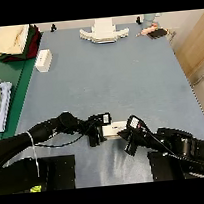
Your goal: Fold the box.
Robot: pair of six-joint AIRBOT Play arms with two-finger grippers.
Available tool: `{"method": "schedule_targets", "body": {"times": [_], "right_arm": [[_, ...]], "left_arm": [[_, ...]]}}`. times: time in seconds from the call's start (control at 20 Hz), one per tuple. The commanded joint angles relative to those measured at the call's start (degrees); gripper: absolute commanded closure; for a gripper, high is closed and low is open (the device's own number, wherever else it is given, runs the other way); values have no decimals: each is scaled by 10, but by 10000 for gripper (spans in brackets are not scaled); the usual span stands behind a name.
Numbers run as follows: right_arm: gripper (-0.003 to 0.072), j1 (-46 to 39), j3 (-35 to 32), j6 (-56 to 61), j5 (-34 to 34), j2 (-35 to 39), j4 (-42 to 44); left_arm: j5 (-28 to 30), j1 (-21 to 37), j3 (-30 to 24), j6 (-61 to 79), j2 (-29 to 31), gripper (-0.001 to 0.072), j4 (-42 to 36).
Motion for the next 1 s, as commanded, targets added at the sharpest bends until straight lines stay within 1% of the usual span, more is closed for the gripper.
{"method": "schedule_targets", "body": {"times": [0.0, 0.2, 0.35, 0.55, 0.8, 0.95], "right_arm": [[686, 1, 1, 2, 0, 1, 2], [685, -1, 24, 2, 8, 34, -2], [686, -1, 28, 2, 38, 69, -10], [686, -1, 28, 40, 80, 96, -65], [685, -1, 28, 40, 121, 96, -70], [686, -1, 25, 40, 130, 96, -70]], "left_arm": [[0, 0, 0, 0, 0, 286, 0], [0, 0, 0, 0, 0, 286, 0], [0, 0, 0, 0, 0, 285, 0], [0, 0, 0, 0, 0, 286, 0], [0, 0, 0, 0, 0, 285, 0], [0, 0, 0, 0, 0, 286, 0]]}}
